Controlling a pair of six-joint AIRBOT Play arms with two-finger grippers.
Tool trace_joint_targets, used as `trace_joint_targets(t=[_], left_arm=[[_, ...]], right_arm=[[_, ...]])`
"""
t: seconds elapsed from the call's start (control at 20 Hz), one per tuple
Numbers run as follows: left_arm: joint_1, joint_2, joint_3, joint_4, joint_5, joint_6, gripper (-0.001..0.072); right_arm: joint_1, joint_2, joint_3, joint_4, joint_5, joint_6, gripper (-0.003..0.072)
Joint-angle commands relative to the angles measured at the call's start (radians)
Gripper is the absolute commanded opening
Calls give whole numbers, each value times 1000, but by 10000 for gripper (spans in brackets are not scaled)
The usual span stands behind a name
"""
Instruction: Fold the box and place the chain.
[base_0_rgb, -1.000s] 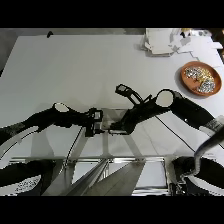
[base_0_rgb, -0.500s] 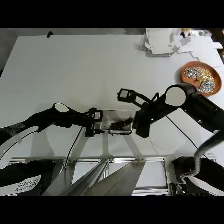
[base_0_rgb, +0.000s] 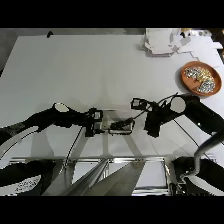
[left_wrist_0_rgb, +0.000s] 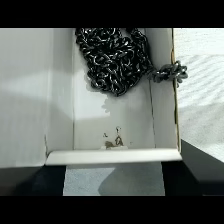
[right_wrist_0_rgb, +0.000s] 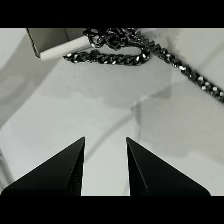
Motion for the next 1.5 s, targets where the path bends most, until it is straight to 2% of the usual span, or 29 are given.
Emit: trace_joint_targets(t=[0.0, 0.05, 0.2, 0.35, 0.55, 0.7, 0.95, 1.1, 1.25, 1.35, 1.45], left_arm=[[0, 0, 0, 0, 0, 1, 14], [0, 0, 0, 0, 0, 1, 14], [0, 0, 0, 0, 0, 0, 14], [0, 0, 0, 0, 0, 0, 14], [0, 0, 0, 0, 0, 0, 14], [0, 0, 0, 0, 0, 0, 14], [0, 0, 0, 0, 0, 0, 14], [0, 0, 0, 0, 0, 0, 14], [0, 0, 0, 0, 0, 0, 14], [0, 0, 0, 0, 0, 0, 14], [0, 0, 0, 0, 0, 0, 14]], right_arm=[[-24, -29, -27, 80, -117, -373, 370], [-24, -37, -27, 92, -171, -392, 432], [-24, -62, -27, 137, -276, -391, 464], [-24, -102, -27, 254, -234, -396, 460], [-24, -112, -27, 272, -183, -412, 428], [-24, -112, -27, 326, -146, -516, 410], [-24, -112, -27, 330, -195, -513, 410], [-24, -112, -27, 330, -229, -420, 409], [-24, -112, -27, 336, -206, -411, 409], [-24, -112, -27, 337, -185, -412, 380], [-24, -112, -27, 336, -174, -412, 210]])
